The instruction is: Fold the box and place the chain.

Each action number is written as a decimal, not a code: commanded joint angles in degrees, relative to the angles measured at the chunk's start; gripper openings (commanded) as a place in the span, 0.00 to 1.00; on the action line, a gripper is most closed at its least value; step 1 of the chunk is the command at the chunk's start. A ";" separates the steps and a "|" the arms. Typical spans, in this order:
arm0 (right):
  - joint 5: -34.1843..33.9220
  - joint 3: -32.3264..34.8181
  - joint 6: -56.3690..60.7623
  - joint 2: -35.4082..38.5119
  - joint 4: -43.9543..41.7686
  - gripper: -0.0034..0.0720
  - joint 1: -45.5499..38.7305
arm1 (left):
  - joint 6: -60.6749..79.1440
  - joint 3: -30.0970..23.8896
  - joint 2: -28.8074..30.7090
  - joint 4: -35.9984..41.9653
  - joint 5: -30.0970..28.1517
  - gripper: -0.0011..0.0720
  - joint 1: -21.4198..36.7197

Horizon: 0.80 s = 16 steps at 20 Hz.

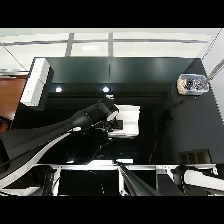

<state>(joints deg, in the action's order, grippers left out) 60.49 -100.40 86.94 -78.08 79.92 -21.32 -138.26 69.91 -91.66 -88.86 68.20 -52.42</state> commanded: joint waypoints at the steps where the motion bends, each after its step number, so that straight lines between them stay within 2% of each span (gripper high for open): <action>1: -1.97 -0.07 -2.86 8.52 -6.36 0.07 0.04 | 0.02 0.02 0.00 0.02 -0.02 0.05 0.04; 5: -0.63 -0.07 -3.28 13.92 -10.54 0.07 0.04 | 0.02 0.02 0.00 -0.02 -0.04 0.05 0.04; 12: 15.39 0.13 -10.19 19.04 -27.82 0.07 0.39 | 0.02 0.02 0.00 0.00 -0.04 0.05 0.04; 16: 19.61 4.76 -11.78 24.72 -29.73 0.07 5.99 | 0.02 0.02 0.00 0.00 -0.02 0.05 0.04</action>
